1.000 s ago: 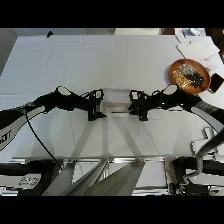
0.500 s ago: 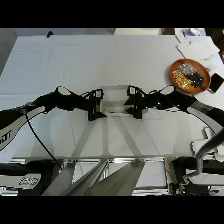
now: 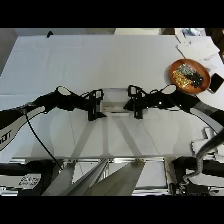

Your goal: Fold the box and place the chain.

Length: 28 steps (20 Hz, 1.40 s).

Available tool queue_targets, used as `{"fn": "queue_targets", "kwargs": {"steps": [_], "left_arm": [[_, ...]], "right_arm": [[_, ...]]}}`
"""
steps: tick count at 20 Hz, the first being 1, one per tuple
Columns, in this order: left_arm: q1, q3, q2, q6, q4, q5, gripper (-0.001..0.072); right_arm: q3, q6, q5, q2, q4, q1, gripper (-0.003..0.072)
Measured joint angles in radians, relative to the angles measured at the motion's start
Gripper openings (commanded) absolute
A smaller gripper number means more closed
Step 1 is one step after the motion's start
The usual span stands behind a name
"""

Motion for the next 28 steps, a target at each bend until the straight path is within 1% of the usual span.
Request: {"fn": "queue_targets", "kwargs": {"steps": [5, 9, 11, 13, 16, 19, 23, 28], "left_arm": [[0.000, 0.000, 0.000, -0.002, 0.000, 0.000, 0.0255], [0.000, 0.000, 0.000, -0.002, 0.000, 0.000, 0.0255], [0.000, 0.000, 0.000, -0.002, 0.000, 0.000, 0.0255], [0.000, 0.000, 0.000, -0.002, 0.000, 0.000, 0.0255], [0.000, 0.000, 0.000, -0.003, 0.000, 0.000, 0.0255], [0.000, 0.000, 0.000, -0.003, 0.000, 0.000, 0.0255], [0.000, 0.000, 0.000, -0.003, 0.000, 0.000, 0.0255], [0.000, 0.000, 0.000, -0.003, 0.000, 0.000, 0.0255]], "right_arm": [[0.000, 0.154, 0.028, 0.177, -0.100, -0.030, 0.0014], [0.000, 0.306, 0.020, 0.314, -0.153, -0.110, 0.0014], [0.000, 0.454, 0.002, 0.352, -0.219, -0.166, 0.0014], [-0.001, 0.644, -0.004, 0.365, -0.318, -0.215, 0.0014], [-0.009, 0.922, 0.002, 0.341, -0.466, -0.257, 0.0013], [-0.026, 1.091, 0.027, 0.281, -0.512, -0.273, 0.0014], [-0.042, 1.182, 0.075, 0.184, -0.484, -0.279, 0.0012], [-0.047, 1.167, 0.127, 0.093, -0.352, -0.272, 0.0012]]}}
